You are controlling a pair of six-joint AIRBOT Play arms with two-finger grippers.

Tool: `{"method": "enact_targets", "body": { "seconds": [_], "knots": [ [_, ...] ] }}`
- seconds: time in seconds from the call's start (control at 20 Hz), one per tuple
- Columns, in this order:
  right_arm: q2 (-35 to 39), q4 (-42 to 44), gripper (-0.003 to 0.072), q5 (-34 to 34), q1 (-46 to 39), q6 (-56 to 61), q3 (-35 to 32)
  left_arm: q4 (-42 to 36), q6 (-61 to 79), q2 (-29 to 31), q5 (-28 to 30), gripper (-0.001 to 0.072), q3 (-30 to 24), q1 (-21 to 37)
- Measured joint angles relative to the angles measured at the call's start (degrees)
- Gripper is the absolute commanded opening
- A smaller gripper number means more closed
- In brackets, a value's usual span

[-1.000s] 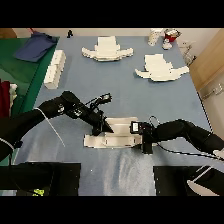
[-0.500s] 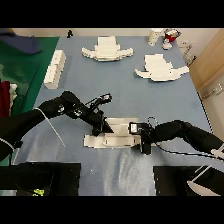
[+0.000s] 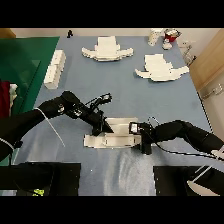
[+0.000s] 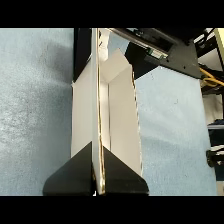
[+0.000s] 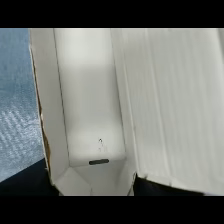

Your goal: Fold the box.

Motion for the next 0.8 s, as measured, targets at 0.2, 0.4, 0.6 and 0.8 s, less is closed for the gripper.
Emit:
{"method": "enact_targets", "body": {
  "seconds": [0.2,0.4,0.6,0.8],
  "knots": [
    [0.5,0.0,0.0588,0.0,-0.1,0.0,0.0,0.0,0.0,0.0,0.0,0.0013,0.0,0.0],
    [0.4,0.0,0.0587,0.0,-0.1,0.0,0.0,0.0,0.0,0.0,0.0,0.0013,0.0,0.0],
    [-0.3,0.0,0.0513,0.0,-0.1,0.0,0.0,0.0,0.0,0.0,0.0,0.0013,0.0,0.0],
    [-0.5,-0.2,0.0509,0.0,-0.1,0.0,-0.2,0.0,0.0,0.0,0.0,0.0013,0.0,0.0]
  ]
}}
